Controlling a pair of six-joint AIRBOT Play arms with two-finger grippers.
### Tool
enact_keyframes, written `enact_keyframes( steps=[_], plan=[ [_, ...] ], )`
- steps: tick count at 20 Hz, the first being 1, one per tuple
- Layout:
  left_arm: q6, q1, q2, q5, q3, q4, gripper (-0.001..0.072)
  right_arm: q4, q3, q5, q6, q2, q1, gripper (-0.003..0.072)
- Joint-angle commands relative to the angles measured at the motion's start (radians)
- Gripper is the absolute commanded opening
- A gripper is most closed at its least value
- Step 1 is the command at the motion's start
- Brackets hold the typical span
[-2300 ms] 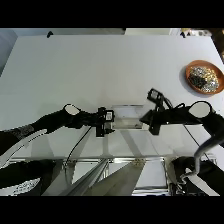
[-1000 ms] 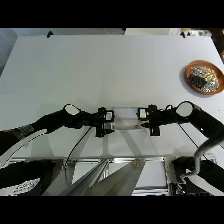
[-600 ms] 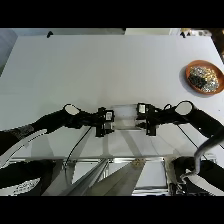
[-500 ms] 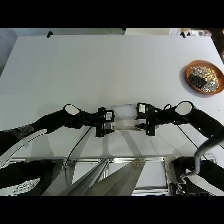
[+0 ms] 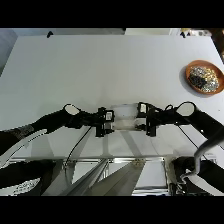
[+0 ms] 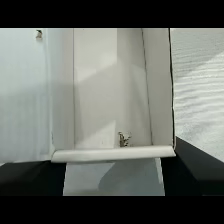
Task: Fold the box and place the chain.
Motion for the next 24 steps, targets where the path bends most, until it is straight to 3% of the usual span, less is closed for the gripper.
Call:
enact_keyframes(
  steps=[1, 2, 4, 5, 8, 12, 14, 17, 20, 24],
  plan=[
    [0.0, 0.0, 0.0, 0.0, 0.0, 0.0, 0.0211, 0.001, 0.0, 0.019, 0.07, 0.096, -0.001, 0.047],
    [0.0, 0.0, 0.0, 0.0, 0.0, 0.0, 0.0211, 0.002, 0.0, 0.05, 0.162, 0.138, -0.001, 0.0403],
    [0.0, 0.0, 0.0, 0.0, 0.0, 0.0, 0.0211, 0.001, 0.001, 0.129, 0.416, 0.205, -0.013, 0.0055],
    [0.0, 0.0, 0.0, 0.0, 0.0, 0.0, 0.0211, -0.008, 0.003, 0.172, 0.546, 0.226, -0.033, 0.0021],
    [0.0, 0.0, 0.0, 0.0, 0.0, 0.0, 0.0211, -0.115, 0.063, 0.224, 0.871, 0.243, -0.105, 0.002],
    [0.0, 0.0, 0.0, 0.0, 0.0, 0.0, 0.0211, -0.426, 0.2, 0.261, 1.336, 0.235, -0.23, 0.002],
    [0.0, 0.0, 0.0, 0.0, 0.0, 0.0, 0.0211, -0.554, 0.239, 0.27, 1.398, 0.22, -0.292, 0.0019],
    [0.0, 0.0, 0.0, -0.001, 0.0, 0.0, 0.0211, -0.587, 0.231, 0.276, 1.45, 0.158, -0.322, 0.0019],
    [0.0, 0.0, 0.001, 0.0, 0.0, 0.0, 0.0211, -0.506, 0.137, 0.218, 1.442, 0.095, -0.316, 0.002],
    [0.0, 0.0, 0.001, 0.0, 0.0, 0.0, 0.0211, -0.563, 0.039, 0.158, 1.447, 0.072, -0.313, 0.002]
  ],
)
